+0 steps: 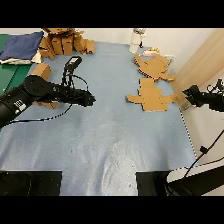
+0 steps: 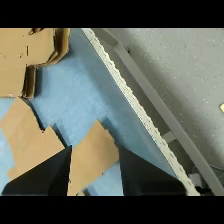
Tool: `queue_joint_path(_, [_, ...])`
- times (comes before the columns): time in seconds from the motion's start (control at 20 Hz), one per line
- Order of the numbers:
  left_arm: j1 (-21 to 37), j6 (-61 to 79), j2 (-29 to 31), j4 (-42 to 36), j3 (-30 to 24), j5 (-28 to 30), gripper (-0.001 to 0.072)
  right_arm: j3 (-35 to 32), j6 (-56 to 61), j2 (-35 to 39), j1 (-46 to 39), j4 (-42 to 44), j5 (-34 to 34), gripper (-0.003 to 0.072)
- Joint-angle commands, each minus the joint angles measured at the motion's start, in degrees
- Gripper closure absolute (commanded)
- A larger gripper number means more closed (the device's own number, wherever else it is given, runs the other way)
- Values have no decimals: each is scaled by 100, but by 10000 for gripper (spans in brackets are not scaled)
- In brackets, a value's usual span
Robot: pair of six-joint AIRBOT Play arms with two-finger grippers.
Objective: Fold the box.
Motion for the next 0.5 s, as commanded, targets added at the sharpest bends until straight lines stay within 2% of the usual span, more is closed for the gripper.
queue_joint_path(0.0, [0, 0, 2, -282, 4, 39, 697, 474, -284, -522, -24, 116, 339, 219])
queue_joint_path(0.45, [0, -101, 2, -529, 4, 17, 697, 496, -348, -750, 138, -267, 715, 220])
